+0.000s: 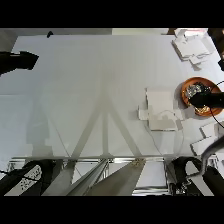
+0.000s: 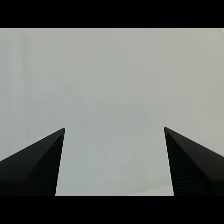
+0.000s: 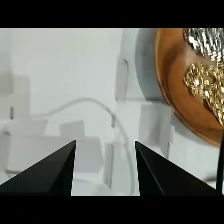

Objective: Fold the box and place the chain.

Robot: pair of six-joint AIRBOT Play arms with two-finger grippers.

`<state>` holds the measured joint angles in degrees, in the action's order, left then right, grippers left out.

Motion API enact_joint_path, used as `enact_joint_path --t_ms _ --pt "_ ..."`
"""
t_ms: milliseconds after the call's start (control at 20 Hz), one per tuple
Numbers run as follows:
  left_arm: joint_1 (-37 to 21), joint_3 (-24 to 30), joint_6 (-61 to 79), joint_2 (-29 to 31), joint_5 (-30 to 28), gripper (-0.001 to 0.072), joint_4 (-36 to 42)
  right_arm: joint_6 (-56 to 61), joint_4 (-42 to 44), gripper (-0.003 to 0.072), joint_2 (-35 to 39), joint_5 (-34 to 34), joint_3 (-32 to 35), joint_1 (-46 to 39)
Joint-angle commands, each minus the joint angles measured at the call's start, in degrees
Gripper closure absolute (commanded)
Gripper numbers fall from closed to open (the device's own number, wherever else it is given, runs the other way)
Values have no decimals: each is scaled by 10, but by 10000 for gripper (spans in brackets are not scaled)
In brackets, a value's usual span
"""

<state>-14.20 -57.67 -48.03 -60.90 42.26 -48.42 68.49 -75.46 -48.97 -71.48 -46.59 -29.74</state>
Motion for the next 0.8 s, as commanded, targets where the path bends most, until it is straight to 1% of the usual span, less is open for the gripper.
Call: enact_joint_path --t_ms 0,100,250,400,450,550,650,750 --pt "0 0 0 0 0 10 0 27 -58 223 -57 -51 0 0" --pt "0 0 0 0 0 10 0 32 -70 210 -105 -51 0 0" --pt "0 0 0 0 0 10 0 37 -100 209 -162 -38 -4 0" --pt "0 0 0 0 0 10 0 37 -103 211 -195 -11 -5 0" --pt "0 0 0 0 0 10 0 37 -103 229 -205 -6 -5 0" --pt "0 0 0 0 0 10 0 33 -111 232 -218 0 -5 0" --pt "0 0 0 0 0 10 0 20 -111 234 -224 -5 -5 0" --pt "0 0 0 0 0 10 0 -18 -106 277 -224 -46 -15 0"
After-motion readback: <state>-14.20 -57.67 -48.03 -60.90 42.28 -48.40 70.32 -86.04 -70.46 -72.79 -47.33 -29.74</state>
